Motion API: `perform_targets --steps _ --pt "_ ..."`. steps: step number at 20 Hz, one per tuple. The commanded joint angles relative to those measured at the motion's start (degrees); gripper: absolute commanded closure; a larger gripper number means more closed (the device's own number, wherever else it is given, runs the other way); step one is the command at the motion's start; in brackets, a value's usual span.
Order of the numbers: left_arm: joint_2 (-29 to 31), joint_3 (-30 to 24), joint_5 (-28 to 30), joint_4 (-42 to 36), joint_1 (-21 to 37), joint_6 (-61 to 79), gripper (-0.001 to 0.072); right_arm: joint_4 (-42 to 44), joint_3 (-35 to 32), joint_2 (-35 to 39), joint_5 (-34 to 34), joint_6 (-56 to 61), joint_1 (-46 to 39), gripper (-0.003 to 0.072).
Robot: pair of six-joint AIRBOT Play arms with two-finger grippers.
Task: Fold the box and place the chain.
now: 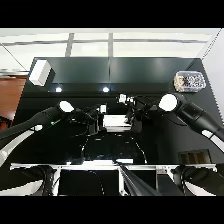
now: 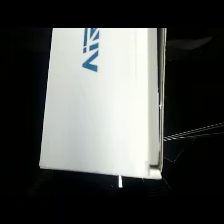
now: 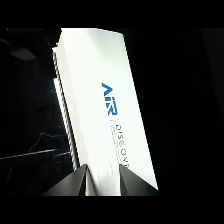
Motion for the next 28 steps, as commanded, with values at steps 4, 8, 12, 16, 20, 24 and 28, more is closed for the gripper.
perform_targets --steps 4,8,12,16,20,24,28 --pt "0.00 0.02 -0.02 0.00 -0.02 0.02 0.0321 0.35 -1.51 0.02 0.11 0.39 0.07 0.0466" --pt "0.00 0.02 -0.02 0.02 -0.02 0.02 0.0321 1.64 -1.51 0.00 -0.22 0.39 0.09 0.0406" --pt "0.00 0.02 0.00 0.02 -0.02 0.02 0.0321 1.95 -2.89 -0.11 -1.09 0.46 0.50 0.0407" --pt "0.00 0.02 -0.02 0.02 -0.02 0.02 0.0321 2.05 -3.89 -1.03 -1.62 3.23 0.83 0.0425" --pt "0.00 0.02 -0.02 0.02 -0.02 0.02 0.0321 3.58 0.28 2.95 3.15 14.05 -1.51 0.0459" --pt "0.00 0.02 -0.02 0.00 -0.02 0.02 0.0321 23.43 -8.68 4.00 0.70 22.53 -10.97 0.0665" --pt "0.00 0.02 -0.02 0.00 -0.02 0.00 0.0320 37.68 -13.99 2.10 -0.11 22.10 -12.59 0.0665"
